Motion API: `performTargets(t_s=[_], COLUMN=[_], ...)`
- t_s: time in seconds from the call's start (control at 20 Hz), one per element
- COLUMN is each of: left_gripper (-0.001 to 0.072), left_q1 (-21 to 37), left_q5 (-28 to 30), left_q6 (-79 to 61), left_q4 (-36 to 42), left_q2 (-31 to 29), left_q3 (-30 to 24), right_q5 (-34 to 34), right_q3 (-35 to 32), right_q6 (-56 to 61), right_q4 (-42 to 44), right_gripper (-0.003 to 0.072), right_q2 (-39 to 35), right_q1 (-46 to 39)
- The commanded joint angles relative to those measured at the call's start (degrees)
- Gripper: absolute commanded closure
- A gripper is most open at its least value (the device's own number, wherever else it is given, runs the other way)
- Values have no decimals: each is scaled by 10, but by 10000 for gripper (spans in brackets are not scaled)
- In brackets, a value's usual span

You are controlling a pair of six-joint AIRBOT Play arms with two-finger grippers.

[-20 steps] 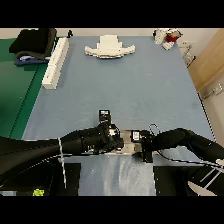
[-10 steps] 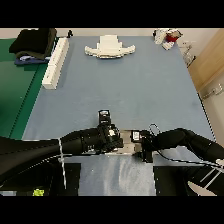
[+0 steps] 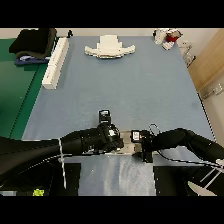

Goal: Fold the box.

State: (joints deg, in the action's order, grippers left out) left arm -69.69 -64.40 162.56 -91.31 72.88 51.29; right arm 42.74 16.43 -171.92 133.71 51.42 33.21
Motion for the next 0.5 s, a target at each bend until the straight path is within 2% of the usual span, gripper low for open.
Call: performTargets(t_s=[0.0, 0.15, 0.35, 0.4, 0.45], left_gripper=[43, 43, 45, 68, 348], left_q1=[0, 0, 0, 0, 0], left_q5=[-8, -46, -147, -161, -170], left_q6=[-15, -61, -115, -118, -118], left_q4=[5, 15, 13, 15, 17], left_q2=[-2, -22, -86, -102, -115], left_q3=[5, 30, 65, 65, 65], right_q5=[0, 0, 0, 0, 0], right_q3=[0, 0, 0, 0, 0], right_q6=[0, 0, 0, 0, 0], right_q4=[0, 0, 0, 0, 0], right_gripper=[173, 173, 173, 173, 173], right_q2=[0, 0, 0, 0, 0], right_q1=[0, 0, 0, 0, 0])
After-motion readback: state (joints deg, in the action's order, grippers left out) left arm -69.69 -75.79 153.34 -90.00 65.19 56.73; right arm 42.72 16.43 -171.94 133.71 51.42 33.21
